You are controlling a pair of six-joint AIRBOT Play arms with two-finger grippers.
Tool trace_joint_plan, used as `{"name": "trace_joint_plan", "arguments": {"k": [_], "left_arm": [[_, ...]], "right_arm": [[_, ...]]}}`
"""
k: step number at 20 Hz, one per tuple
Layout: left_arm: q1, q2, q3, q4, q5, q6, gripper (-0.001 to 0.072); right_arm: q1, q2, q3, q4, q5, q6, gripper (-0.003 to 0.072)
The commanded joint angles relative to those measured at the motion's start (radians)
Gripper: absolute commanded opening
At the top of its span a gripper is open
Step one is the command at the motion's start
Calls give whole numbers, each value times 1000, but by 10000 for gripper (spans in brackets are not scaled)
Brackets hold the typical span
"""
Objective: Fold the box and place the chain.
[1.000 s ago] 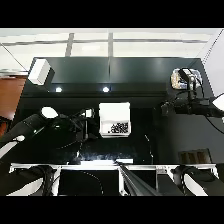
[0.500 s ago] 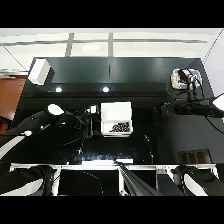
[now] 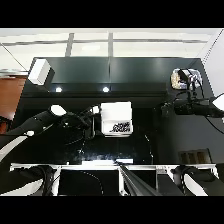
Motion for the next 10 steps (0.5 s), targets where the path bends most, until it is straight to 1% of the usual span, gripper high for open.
{"name": "trace_joint_plan", "arguments": {"k": [1, 2, 3, 4, 5, 6, 7, 8, 10], "left_arm": [[-11, -1, 1, 8, 11, -2, 567], [-11, -1, 1, 7, 17, -8, 510], [-11, -1, 2, 7, 18, -9, 482], [-11, -1, 2, 7, 19, -9, 482], [-11, -1, 2, 7, 19, -9, 480], [-11, -1, 2, 7, 19, -10, 451], [-11, -1, 2, 7, 19, -9, 442], [-11, -1, 2, 7, 19, -9, 441], [-11, -1, 2, 7, 19, -9, 442]], "right_arm": [[0, 0, 1, -1, -21, -2, 427], [0, 0, 1, -4, -32, -12, 444], [0, 0, 1, -6, -45, -9, 677], [0, 0, 1, -3, -58, 9, 700], [2, -3, 1, 16, -70, 15, 700], [13, -10, 2, 40, -98, 15, 700], [36, -29, 14, 50, -145, 27, 699], [63, -68, 47, 49, -183, 55, 699], [114, -182, 150, 49, -222, 106, 698]]}}
